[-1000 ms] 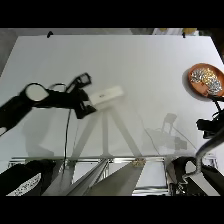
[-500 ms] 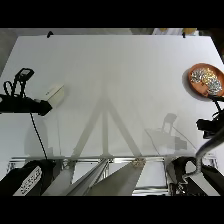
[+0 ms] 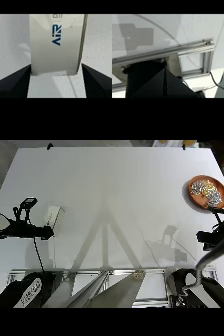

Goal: Fold the box and place the chain.

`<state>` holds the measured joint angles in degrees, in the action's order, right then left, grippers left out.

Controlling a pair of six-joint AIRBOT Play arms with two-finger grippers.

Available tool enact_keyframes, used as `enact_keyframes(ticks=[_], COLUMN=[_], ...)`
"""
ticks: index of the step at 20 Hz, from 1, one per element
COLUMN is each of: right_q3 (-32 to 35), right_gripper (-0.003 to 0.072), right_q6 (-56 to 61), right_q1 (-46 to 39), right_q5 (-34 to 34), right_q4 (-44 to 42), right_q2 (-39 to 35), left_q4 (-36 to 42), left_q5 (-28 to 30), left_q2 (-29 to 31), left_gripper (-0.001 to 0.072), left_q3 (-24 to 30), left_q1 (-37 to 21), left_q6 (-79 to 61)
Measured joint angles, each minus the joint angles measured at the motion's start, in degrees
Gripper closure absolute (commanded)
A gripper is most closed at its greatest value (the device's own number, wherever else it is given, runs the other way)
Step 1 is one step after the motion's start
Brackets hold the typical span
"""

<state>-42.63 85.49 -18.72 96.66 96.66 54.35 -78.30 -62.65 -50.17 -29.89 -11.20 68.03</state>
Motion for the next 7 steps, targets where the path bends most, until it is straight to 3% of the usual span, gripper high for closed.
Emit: enact_keyframes(ticks=[7], right_q3=[0.0], right_gripper=[0.0669], right_q6=[0.0], right_q1=[0.0], right_q5=[0.0], right_q4=[0.0], right_q2=[0.0], left_q4=[-0.2], left_q5=[-0.1], left_q2=[16.1], left_gripper=[0.0014], left_q3=[0.6], left_q1=[0.9], left_q6=[0.6])
